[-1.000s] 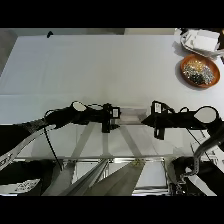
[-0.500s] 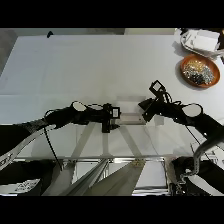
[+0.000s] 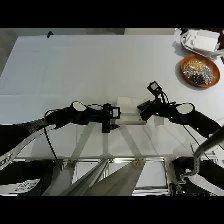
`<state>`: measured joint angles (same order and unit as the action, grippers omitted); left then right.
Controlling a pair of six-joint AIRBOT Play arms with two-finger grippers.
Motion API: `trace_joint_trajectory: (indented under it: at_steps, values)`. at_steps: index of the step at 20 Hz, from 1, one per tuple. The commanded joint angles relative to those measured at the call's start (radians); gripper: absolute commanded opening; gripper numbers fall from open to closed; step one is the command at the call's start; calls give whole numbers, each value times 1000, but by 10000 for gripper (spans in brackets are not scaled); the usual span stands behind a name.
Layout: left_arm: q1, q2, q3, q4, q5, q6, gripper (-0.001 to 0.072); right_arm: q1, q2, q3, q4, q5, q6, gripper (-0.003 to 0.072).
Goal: Fold the box and place the chain.
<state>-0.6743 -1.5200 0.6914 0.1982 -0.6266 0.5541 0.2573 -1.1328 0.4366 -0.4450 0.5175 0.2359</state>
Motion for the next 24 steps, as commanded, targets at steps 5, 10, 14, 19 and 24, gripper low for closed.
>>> trace_joint_trajectory:
  at_steps: [5, 10, 14, 19, 24]
  values:
    - [0, 1, 0, 0, 2, -1, 88, 1, 244, 18, -62, 154, 62, 12]
    - [0, 1, 0, 0, 1, -1, 88, 1, 488, 18, -504, 263, 332, 12]
    - [0, 1, 0, 0, 1, -1, 88, 1, 555, 18, -806, 515, 349, 12]
    - [0, 1, 0, 0, 1, -1, 88, 1, 472, 17, -827, 473, 161, 321]
    - [0, 1, 0, 0, 1, -1, 88, 1, 301, 17, -783, 413, 9, 320]
